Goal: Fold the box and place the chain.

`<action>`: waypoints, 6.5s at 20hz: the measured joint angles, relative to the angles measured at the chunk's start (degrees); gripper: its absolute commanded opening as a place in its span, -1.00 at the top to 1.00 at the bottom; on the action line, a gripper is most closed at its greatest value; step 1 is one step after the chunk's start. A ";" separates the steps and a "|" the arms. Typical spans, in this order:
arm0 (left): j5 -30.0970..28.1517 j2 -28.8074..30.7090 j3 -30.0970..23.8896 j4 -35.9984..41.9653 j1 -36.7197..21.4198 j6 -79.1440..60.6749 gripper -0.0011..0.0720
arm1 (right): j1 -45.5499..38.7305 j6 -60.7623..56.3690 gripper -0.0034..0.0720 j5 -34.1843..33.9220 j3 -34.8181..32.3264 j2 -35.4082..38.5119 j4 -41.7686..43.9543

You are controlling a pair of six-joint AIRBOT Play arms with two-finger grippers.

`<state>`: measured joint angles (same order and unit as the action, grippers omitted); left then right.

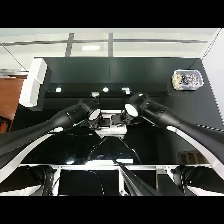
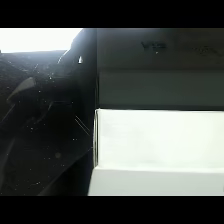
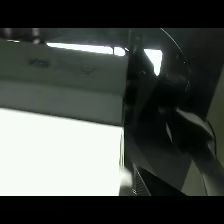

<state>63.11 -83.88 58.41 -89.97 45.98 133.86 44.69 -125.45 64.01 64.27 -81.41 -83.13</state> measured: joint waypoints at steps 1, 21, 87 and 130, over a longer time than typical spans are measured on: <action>0.00 0.00 0.00 0.00 0.00 0.00 0.88 | -0.39 1.38 -0.26 0.79 0.00 2.01 -0.28; 0.09 -0.26 0.04 0.04 0.00 0.07 0.88 | -52.13 6.91 -0.95 -16.06 15.04 -6.05 -16.20; 0.07 -0.26 0.04 0.04 0.00 0.07 0.88 | -36.26 43.06 0.87 31.80 33.24 25.11 38.32; 0.17 -0.28 0.00 0.04 0.00 0.07 0.88 | -18.36 49.20 0.87 8.50 6.36 9.99 40.96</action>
<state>63.29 -84.16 58.41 -89.93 45.98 133.93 26.33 -76.25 72.51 70.63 -71.42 -42.17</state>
